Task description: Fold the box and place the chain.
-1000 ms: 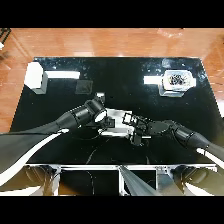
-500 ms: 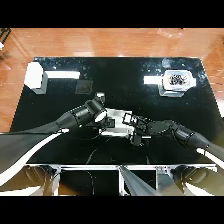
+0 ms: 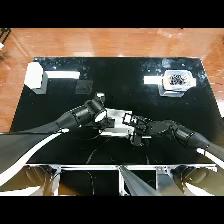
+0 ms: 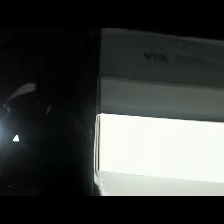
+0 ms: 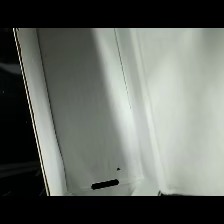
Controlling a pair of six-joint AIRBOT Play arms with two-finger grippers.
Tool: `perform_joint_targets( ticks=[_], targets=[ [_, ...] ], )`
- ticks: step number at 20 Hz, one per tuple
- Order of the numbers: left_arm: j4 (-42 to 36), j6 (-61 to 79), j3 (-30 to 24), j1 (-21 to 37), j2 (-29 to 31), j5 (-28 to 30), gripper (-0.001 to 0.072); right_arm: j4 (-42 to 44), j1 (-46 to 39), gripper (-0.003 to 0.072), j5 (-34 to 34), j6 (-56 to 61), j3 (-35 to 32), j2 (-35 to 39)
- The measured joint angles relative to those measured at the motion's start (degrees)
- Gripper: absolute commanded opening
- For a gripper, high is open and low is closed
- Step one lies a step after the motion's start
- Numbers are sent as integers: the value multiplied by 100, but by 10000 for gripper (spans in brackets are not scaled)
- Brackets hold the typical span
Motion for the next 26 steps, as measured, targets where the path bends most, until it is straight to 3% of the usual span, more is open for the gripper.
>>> perform_joint_targets(
  ticks=[5,6,8,10,22,23,25,26],
  targets=[
    [-2,-13,0,0,0,7,70,4,0,218,0,4,0,0],
    [-4,-15,0,0,0,9,102,4,0,218,0,4,0,0],
    [-15,-61,0,0,-2,42,358,13,0,218,2,20,-2,0],
    [-42,-57,9,0,0,33,452,17,0,218,2,24,-2,0],
    [160,-22,42,17,31,-101,445,15,0,218,2,9,-2,0],
    [160,-11,42,22,26,-72,398,15,0,218,2,11,-2,0],
    [146,-9,42,22,13,-4,184,15,0,218,4,11,-2,0],
    [140,-4,42,17,7,13,165,15,0,218,4,11,-2,0]
  ],
)
